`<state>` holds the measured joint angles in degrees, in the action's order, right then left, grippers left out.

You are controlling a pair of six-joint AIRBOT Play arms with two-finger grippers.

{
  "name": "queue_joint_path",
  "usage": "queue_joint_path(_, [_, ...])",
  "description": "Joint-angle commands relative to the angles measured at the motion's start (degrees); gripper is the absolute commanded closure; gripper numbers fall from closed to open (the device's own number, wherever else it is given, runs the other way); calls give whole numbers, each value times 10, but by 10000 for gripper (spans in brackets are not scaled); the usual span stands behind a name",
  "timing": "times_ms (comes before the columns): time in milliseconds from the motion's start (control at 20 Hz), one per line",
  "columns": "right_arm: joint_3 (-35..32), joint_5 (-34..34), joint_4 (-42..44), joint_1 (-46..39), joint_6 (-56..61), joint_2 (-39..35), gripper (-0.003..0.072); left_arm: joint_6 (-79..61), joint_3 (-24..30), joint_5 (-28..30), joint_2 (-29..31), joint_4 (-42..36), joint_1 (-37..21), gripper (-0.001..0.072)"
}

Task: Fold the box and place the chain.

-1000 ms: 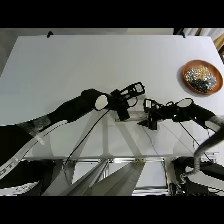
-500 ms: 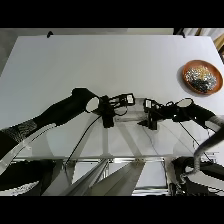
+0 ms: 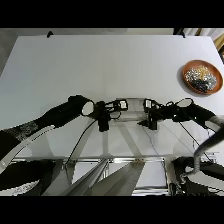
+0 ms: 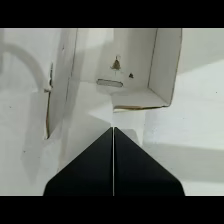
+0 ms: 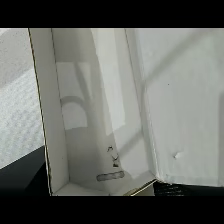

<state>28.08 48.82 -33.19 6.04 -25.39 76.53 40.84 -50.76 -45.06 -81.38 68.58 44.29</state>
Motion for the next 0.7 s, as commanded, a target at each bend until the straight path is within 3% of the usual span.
queue_joint_path(0, [0,0,0,0,0,0,284,-10,6,8,-10,-8,-8,704])
queue_joint_path(500, [0,0,0,0,0,0,284,-25,8,9,-13,-11,-19,683])
queue_joint_path(650, [0,0,0,0,0,0,284,-25,8,21,-6,-11,-23,474])
